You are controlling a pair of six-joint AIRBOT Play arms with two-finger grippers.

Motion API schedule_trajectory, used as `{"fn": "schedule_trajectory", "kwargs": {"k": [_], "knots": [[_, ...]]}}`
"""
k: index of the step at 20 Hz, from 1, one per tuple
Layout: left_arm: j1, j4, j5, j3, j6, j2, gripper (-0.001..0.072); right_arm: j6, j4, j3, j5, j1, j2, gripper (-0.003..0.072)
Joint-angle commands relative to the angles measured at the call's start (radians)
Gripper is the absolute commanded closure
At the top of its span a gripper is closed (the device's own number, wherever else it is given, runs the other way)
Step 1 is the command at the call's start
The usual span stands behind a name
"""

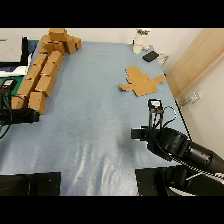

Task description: Fold the box.

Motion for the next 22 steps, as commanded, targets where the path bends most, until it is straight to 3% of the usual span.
{"fn": "schedule_trajectory", "kwargs": {"k": [1,5,9,14,22], "knots": [[-0.177,-0.058,-0.056,0.033,-0.098,0.028,0.0700,-0.068,0.048,0.003,0.027,-0.038,-0.001,0.0681],[-0.475,0.060,-0.049,0.187,-0.347,-0.152,0.0700,-0.335,0.198,0.092,0.113,-0.266,-0.085,0.0680],[-0.671,0.081,0.034,0.332,-0.430,-0.372,0.0700,-0.620,0.371,0.268,0.178,-0.458,-0.327,0.0681],[-0.742,0.081,0.062,0.409,-0.462,-0.515,0.0699,-0.757,0.502,0.441,0.195,-0.473,-0.584,0.0680],[-0.741,0.081,0.058,0.409,-0.462,-0.519,0.0698,-0.755,0.533,0.455,0.193,-0.475,-0.610,0.0680]]}}
